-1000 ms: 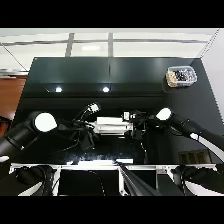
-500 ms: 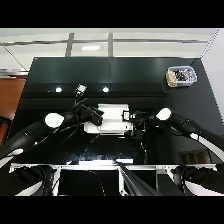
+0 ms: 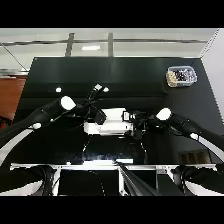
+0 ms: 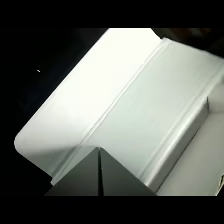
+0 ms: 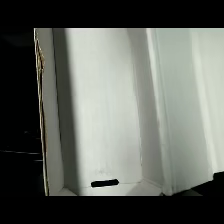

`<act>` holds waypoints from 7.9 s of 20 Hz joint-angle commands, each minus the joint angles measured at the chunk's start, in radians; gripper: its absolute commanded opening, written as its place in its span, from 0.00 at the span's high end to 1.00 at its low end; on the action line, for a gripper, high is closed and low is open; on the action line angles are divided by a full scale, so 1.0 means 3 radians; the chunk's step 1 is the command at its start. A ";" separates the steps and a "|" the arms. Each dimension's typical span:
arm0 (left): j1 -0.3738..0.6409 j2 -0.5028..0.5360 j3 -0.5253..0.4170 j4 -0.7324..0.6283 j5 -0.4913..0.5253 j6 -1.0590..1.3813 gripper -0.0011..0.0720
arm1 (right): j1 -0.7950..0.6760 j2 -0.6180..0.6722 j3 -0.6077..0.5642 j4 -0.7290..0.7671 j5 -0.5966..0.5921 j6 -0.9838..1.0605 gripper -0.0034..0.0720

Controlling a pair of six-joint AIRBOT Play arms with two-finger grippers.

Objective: Fold the box and place the chain.

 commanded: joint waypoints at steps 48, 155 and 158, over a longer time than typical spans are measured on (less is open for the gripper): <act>-0.0057 0.0506 -0.0598 -0.0094 -0.0051 0.2051 0.61 | 0.0001 -0.0001 -0.0001 0.0006 -0.0005 0.0006 0.65; -0.0874 -0.0379 0.0799 0.2266 -0.1306 -0.4985 0.73 | 0.0001 -0.0001 -0.0001 0.0006 -0.0006 0.0006 0.65; -0.0884 -0.0379 0.0800 0.2265 -0.1306 -0.4960 0.94 | 0.0001 -0.0001 -0.0001 0.0006 -0.0006 0.0006 0.65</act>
